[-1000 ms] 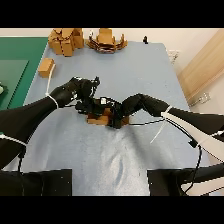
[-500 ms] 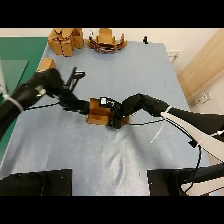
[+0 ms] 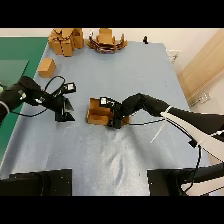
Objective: Fold the box.
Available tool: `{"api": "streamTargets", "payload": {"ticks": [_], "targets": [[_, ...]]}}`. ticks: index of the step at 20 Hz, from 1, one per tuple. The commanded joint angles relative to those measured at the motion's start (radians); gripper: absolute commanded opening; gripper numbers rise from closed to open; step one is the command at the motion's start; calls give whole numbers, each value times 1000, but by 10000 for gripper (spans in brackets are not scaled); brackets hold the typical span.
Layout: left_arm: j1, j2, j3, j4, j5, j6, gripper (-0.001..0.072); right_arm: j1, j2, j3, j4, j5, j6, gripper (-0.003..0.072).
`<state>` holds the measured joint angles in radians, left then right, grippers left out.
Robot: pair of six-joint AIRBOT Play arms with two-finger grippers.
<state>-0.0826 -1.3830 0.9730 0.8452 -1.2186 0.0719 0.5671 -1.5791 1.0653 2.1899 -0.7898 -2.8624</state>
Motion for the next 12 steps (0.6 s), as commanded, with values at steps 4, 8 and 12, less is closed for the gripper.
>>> {"api": "streamTargets", "payload": {"ticks": [4, 8, 12], "targets": [[-49, -182, 93, -153, -34, 332, 686, 0, -3, -1, -1, -8, 1, 75], [-93, -206, 129, -176, -42, 332, 694, 0, -3, -1, 0, -8, 1, 74], [-118, -235, 130, -176, -39, 333, 694, 1, -3, -1, 0, -9, 1, 74]]}}
